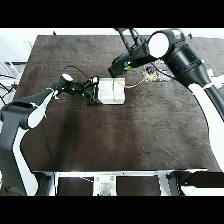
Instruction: Fold the box and place the chain.
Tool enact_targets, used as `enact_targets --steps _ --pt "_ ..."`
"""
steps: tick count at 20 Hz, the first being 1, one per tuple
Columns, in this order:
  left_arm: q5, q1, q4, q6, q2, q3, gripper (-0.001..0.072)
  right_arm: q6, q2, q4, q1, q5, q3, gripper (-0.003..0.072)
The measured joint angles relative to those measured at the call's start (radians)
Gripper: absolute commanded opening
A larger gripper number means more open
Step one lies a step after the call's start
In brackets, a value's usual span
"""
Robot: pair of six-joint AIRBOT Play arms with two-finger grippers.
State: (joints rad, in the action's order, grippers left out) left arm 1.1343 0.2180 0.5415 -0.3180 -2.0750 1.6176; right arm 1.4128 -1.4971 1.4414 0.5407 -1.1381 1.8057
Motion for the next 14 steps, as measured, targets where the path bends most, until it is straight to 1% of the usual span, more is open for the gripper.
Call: enact_targets --steps 10,14 --pt "0.0 0.0 0.0 0.0 0.0 0.0 0.036 0.0 0.034 0.037 0.0 0.045 0.011 0.0007" --pt "0.0 0.0 0.0 0.0 0.0 0.0 0.0361 0.0 0.034 0.039 0.0 0.054 -0.014 0.0007"
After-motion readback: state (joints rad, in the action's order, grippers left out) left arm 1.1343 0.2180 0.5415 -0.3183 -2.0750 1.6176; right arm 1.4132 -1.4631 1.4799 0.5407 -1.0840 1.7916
